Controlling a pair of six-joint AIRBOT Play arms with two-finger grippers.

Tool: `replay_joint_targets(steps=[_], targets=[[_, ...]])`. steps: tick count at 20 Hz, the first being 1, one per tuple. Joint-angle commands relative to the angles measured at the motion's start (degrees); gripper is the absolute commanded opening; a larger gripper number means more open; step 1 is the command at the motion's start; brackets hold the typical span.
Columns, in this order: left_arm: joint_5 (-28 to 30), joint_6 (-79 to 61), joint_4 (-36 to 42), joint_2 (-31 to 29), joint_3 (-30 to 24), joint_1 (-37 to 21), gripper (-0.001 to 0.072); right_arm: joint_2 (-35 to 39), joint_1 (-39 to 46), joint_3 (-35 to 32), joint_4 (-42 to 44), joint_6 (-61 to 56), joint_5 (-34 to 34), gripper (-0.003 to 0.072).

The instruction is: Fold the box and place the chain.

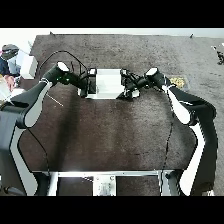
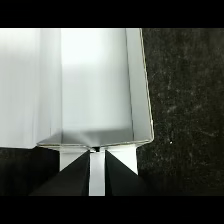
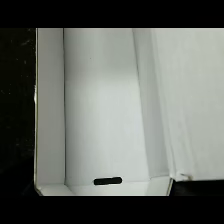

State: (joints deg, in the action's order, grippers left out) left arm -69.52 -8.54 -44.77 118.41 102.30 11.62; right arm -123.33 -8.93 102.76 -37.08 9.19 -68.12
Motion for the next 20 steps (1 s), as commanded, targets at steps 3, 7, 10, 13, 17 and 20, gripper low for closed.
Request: replay_joint_targets(steps=[3,7,10,13,17,20], targets=[[-2.6,-0.7,4.3,1.2,0.0,0.1,0.0105,0.0,0.0,0.0,0.0,0.0,0.0,0.0608],[-2.2,-1.7,7.8,1.9,0.0,0.1,0.0105,0.0,0.0,0.0,0.0,0.0,0.0,0.0607],[-2.4,-2.1,8.8,2.4,0.0,0.1,0.0143,0.0,0.0,0.0,0.0,0.0,0.0,0.0607],[-2.4,-2.1,9.1,2.6,0.0,0.1,0.0144,0.0,0.0,0.0,0.0,0.0,0.0,0.0607],[-2.7,-2.1,9.4,2.7,0.0,0.1,0.0244,0.0,0.0,0.0,0.0,0.0,0.0,0.0607],[-2.3,-2.0,9.4,2.7,0.0,0.1,0.0431,0.0,0.0,0.0,0.0,0.0,0.0,0.0607]])
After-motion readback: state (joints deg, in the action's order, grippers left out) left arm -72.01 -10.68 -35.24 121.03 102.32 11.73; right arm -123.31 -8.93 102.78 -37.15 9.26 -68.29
